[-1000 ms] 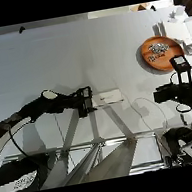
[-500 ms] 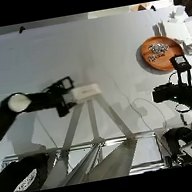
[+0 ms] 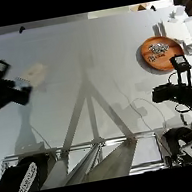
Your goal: Fold the box and place the chain.
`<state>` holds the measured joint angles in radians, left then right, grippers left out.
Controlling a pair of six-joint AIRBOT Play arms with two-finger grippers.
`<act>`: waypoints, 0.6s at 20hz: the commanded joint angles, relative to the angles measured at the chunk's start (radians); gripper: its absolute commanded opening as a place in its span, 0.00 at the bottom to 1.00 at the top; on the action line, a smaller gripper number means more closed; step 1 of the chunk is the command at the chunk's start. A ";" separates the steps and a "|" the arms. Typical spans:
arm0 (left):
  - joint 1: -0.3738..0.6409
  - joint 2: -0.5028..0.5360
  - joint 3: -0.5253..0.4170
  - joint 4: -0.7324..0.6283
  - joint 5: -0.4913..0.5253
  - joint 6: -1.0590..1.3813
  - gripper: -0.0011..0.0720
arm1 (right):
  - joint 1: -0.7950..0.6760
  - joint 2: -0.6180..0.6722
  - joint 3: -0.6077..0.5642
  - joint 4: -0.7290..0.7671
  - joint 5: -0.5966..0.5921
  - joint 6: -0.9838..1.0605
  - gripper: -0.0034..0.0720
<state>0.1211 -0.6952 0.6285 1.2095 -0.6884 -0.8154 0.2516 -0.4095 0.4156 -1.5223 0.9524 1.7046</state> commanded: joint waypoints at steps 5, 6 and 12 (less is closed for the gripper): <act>0.142 -0.039 -0.039 -0.275 0.621 -0.064 0.02 | 0.000 0.002 0.001 0.001 0.000 0.000 0.08; 0.136 -0.064 -0.064 -0.278 0.661 -0.066 0.02 | 0.000 0.002 0.001 0.001 0.000 0.000 0.08; 0.131 -0.370 -0.184 -0.273 0.686 -0.058 0.02 | 0.000 0.002 0.001 0.001 0.000 0.000 0.08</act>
<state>0.2508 -0.9424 0.4866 0.9482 -0.0601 -0.8776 0.2516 -0.4084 0.4160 -1.5219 0.9516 1.7042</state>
